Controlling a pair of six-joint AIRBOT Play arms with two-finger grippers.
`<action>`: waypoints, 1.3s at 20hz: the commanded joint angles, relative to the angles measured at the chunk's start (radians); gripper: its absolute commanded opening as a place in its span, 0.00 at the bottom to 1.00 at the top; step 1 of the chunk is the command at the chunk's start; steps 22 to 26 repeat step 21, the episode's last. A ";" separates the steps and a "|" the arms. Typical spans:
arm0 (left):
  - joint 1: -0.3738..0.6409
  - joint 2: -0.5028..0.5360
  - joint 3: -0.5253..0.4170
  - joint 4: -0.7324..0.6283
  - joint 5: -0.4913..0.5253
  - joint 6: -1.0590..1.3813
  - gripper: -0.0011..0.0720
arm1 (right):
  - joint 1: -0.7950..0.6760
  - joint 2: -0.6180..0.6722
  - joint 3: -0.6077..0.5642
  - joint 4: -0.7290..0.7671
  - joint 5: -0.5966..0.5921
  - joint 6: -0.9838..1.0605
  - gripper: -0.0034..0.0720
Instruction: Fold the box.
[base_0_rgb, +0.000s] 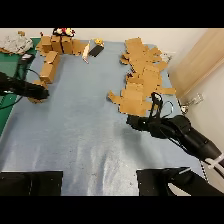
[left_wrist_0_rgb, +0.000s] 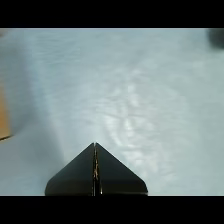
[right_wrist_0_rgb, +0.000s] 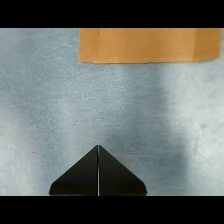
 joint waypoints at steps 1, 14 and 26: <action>-0.163 -0.003 0.001 -0.037 -0.026 -0.076 0.03 | 0.001 -0.129 0.121 0.054 -0.100 -0.149 0.05; -0.426 -0.161 0.001 -0.044 -0.030 -0.249 0.03 | 0.003 -0.463 0.402 0.205 -0.244 -0.368 0.05; -0.426 -0.161 0.001 -0.044 -0.029 -0.249 0.03 | 0.003 -0.463 0.402 0.205 -0.244 -0.368 0.05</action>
